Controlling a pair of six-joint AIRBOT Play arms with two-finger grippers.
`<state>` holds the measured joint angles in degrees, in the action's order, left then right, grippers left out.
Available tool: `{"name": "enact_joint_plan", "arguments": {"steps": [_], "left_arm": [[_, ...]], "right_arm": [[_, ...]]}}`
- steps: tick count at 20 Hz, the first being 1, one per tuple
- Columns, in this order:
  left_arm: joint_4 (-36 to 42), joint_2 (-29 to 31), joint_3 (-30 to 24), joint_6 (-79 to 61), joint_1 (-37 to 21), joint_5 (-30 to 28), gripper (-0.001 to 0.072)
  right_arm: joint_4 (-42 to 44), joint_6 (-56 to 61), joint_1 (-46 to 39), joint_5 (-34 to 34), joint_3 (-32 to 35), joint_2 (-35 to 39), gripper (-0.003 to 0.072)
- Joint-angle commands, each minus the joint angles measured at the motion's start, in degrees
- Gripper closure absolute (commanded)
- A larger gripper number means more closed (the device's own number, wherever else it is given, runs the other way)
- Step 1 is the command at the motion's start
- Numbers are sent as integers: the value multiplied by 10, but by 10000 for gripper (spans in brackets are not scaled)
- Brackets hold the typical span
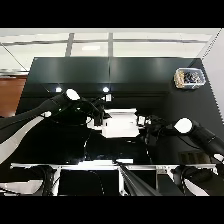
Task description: Fold the box and place the chain.
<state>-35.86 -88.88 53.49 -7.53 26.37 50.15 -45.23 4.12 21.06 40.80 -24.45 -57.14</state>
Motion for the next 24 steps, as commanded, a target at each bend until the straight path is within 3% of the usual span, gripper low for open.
{"name": "enact_joint_plan", "arguments": {"steps": [1, 11, 16, 24], "left_arm": [[-3, 0, 0, 0, 0, 0, 685], [-3, -1, 0, 0, 0, 0, 685], [-3, 0, 0, 0, 0, 0, 685], [-3, 0, 1, 0, 0, 0, 685]], "right_arm": [[48, -28, 28, -40, -1, -7, 6], [85, -124, 1, -46, -56, -10, 6], [193, -246, -44, -20, -56, -45, 6], [198, -261, -82, 8, -63, -59, 6]]}}
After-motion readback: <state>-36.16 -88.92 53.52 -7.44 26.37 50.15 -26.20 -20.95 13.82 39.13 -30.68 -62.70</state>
